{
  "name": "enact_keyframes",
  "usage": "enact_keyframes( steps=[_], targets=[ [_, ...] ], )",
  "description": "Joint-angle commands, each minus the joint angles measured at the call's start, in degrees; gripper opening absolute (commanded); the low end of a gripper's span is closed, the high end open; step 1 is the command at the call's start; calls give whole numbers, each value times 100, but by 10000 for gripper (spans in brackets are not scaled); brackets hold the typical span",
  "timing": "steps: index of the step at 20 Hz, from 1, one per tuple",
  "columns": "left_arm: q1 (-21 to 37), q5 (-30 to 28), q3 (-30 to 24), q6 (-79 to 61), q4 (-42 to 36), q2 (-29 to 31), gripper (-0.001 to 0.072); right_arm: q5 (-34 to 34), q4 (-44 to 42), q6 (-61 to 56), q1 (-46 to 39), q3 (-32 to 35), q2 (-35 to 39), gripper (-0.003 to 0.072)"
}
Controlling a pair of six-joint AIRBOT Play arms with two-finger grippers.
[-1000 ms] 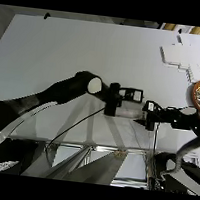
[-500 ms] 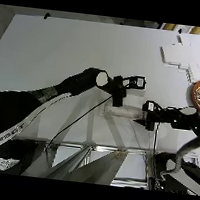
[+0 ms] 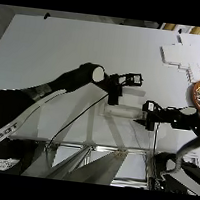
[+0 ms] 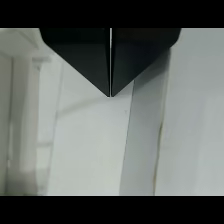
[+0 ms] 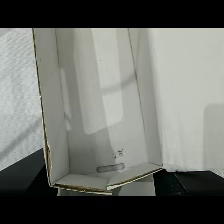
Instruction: Fold the box and place the chain.
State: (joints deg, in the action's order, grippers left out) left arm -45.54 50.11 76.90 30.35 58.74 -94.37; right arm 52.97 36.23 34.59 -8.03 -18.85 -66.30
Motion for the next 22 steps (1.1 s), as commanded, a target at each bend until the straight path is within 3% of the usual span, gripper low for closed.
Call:
enact_keyframes(
  steps=[1, 3, 8, 13, 15, 16, 17, 18, 19, 22],
  targets=[
    [66, 1460, -2, 308, 614, 273, 7, 0, -4, -4, 0, 0, -2, 459],
    [63, 1810, -160, 310, 599, 278, 5, 0, -4, -4, 0, 0, -2, 459],
    [79, 1652, -669, 142, 562, 280, 5, 0, -4, -4, 0, 0, -2, 459],
    [256, 1652, -763, -184, 564, 295, 16, 0, -4, -4, 0, 0, -2, 459],
    [352, 1567, -798, -509, 555, 315, 158, 0, -4, -4, 0, 0, -2, 459],
    [393, 1432, -874, -636, 516, 341, 162, 0, -4, -2, 0, 0, -2, 459],
    [435, 1226, -1043, -907, 452, 393, 226, -2, -4, -4, 0, 0, -2, 459],
    [468, 986, -1239, -1259, 339, 457, 354, 0, -2, -4, 0, 0, -2, 459],
    [492, 702, -1460, -1668, 170, 520, 417, 0, -4, -4, 0, 0, -2, 459],
    [474, 295, -1775, -2695, -317, 599, 417, 0, -4, -4, 0, 0, -2, 459]
  ],
)
